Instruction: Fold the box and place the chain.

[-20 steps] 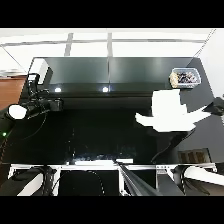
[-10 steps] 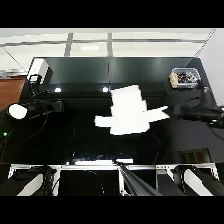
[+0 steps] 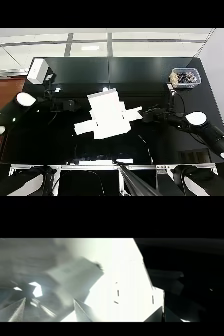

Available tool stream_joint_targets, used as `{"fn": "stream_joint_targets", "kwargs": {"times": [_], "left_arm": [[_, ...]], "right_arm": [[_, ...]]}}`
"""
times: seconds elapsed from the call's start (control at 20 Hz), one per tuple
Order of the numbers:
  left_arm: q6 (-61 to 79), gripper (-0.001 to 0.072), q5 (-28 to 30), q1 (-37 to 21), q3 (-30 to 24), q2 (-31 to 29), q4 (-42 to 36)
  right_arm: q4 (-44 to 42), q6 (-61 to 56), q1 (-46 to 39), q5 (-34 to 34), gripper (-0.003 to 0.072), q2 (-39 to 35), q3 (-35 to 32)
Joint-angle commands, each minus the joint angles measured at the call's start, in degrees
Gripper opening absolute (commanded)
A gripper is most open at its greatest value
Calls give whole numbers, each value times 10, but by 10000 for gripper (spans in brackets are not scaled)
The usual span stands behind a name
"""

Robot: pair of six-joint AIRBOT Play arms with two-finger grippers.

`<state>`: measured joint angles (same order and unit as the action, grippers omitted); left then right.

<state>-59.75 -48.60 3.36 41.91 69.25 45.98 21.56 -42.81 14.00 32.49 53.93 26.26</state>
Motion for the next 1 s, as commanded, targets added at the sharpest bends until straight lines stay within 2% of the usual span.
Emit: {"fn": "stream_joint_targets", "kwargs": {"times": [0.0, 0.05, 0.1, 0.3, 0.4, 0.45, 0.5, 0.75, 0.95], "left_arm": [[162, 705, -236, -17, 67, 118, -208], [171, 704, -268, -14, 82, 148, -210], [172, 705, -274, -6, 92, 171, -200], [191, 704, -244, 38, 132, 233, -177], [193, 697, -232, 55, 159, 252, -128], [193, 671, -233, 61, 172, 260, -101], [202, 596, -240, 66, 184, 269, -78], [296, 576, -285, 66, 208, 278, -73], [308, 575, -288, 63, 211, 279, -79]], "right_arm": [[-3, 1, 30, -30, 16, -1, -2], [-3, 1, 30, -27, 16, -1, -2], [-3, 0, 31, -26, 16, -1, -2], [-3, -1, 31, -26, 16, -1, -2], [-3, -3, 31, -26, 16, -1, -2], [-3, -3, 31, -26, 16, -1, -2], [-3, -3, 31, -25, 16, -1, -2], [-3, -3, 31, -11, 16, -1, -2], [-3, -3, 31, -7, 16, -1, -2]]}}
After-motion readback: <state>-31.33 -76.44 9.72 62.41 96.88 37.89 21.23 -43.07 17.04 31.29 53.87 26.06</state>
